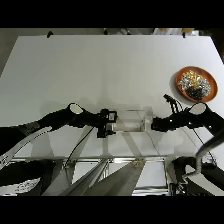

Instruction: Fold the box and place the chain.

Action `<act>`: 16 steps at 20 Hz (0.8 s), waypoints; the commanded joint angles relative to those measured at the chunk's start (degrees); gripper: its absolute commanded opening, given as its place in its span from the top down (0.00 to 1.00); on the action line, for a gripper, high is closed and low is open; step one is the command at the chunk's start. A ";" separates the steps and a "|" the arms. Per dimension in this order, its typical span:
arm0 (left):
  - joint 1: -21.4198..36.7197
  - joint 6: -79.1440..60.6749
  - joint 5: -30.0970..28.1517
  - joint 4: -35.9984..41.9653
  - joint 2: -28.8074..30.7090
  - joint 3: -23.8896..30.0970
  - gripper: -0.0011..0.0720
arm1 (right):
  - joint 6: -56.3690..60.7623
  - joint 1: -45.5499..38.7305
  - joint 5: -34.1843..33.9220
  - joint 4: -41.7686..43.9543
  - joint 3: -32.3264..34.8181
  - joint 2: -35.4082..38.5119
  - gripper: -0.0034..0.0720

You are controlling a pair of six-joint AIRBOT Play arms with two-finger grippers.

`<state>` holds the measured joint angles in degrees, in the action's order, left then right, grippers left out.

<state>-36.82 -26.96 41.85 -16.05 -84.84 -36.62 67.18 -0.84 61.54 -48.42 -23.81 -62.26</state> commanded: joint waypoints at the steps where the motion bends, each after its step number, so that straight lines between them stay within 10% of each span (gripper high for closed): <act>1: 0.02 -0.02 -0.02 -0.02 0.02 -0.02 0.53 | -1.57 0.07 0.35 0.92 0.02 1.90 0.79; 16: 0.02 -0.02 -0.02 -0.02 0.02 -0.02 0.53 | -1.57 4.22 0.37 2.54 0.02 6.80 0.69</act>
<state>-36.82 -26.98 41.85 -16.05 -84.84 -36.62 65.60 2.13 62.13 -45.80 -23.79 -55.68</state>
